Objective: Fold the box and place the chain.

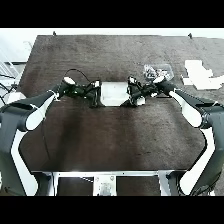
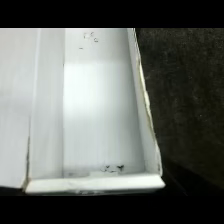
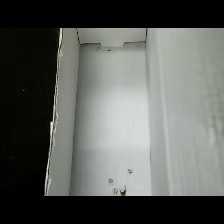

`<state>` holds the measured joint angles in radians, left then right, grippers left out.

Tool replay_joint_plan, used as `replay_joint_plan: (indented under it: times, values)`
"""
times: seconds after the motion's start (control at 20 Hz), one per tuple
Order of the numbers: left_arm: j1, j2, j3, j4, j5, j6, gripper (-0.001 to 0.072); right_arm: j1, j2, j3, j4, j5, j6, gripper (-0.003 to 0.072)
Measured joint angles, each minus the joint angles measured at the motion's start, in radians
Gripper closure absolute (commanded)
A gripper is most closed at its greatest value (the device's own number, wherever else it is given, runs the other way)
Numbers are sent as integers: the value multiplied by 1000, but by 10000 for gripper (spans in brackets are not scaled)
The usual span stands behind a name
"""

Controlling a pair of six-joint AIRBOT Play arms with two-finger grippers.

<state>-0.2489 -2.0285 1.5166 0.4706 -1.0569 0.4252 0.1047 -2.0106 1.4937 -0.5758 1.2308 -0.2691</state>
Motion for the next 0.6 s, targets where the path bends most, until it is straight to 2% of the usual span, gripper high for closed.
replay_joint_plan:
  times: [0.45,0.5,0.6]
  values:
    - [-1,0,0,-27,-1,15,-2,0,0,0,0,0,0,99]
    - [-1,-3,0,-29,-2,18,48,0,0,0,0,0,-1,100]
    - [-1,-11,0,-34,-3,22,55,0,0,0,0,0,-1,99]
